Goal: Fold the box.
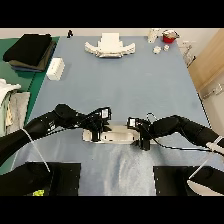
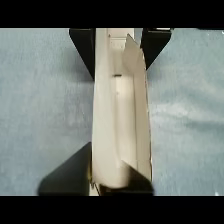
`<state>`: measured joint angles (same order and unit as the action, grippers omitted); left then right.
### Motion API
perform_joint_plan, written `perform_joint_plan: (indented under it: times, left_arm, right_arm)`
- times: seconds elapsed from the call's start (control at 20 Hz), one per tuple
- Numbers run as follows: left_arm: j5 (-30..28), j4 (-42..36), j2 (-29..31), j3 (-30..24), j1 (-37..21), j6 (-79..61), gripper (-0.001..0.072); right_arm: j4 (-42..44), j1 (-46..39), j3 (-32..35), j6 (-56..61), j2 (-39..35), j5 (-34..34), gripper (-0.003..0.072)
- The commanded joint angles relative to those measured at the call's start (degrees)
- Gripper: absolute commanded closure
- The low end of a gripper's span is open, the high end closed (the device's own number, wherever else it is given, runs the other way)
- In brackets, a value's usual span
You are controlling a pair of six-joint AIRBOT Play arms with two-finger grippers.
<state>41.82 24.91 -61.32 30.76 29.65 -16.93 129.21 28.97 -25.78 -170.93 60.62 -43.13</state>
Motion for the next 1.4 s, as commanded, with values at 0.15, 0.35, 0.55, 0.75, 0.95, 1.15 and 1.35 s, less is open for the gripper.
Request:
perform_joint_plan:
  times: [0.15, 0.35, 0.55, 0.75, 0.95, 1.15, 1.35]
  left_arm:
    - [0.13, 1.33, 1.64, 0.09, -0.17, 2.27, 0.0403]
    - [3.13, 17.79, 8.50, 0.09, -3.76, 24.92, 0.0402]
    - [16.11, 29.86, 17.31, 0.07, -9.07, 48.46, 0.0411]
    - [26.91, 20.98, 18.67, -0.24, -6.80, 61.11, 0.0697]
    - [21.90, 7.98, 11.26, 2.82, -0.63, 66.42, 0.0697]
    - [21.81, 0.52, -0.09, 12.07, -2.14, 66.45, 0.0697]
    - [21.29, -1.73, -8.68, 16.61, -4.94, 66.51, 0.0697]
  right_arm:
    - [0.04, 0.04, 0.02, 0.28, 0.02, 0.15, 0.0182]
    - [0.04, 0.04, 0.02, 0.28, 0.02, 0.17, 0.0182]
    - [0.04, 0.04, 0.02, 0.28, 0.02, 0.17, 0.0182]
    - [0.04, 0.04, 0.02, 0.28, 0.02, 0.17, 0.0182]
    - [0.04, 0.04, 0.02, 0.28, 0.02, 0.17, 0.0182]
    - [0.04, 0.04, 0.02, 0.28, 0.02, 0.17, 0.0182]
    - [0.04, 0.04, 0.02, 0.28, 0.02, 0.17, 0.0182]
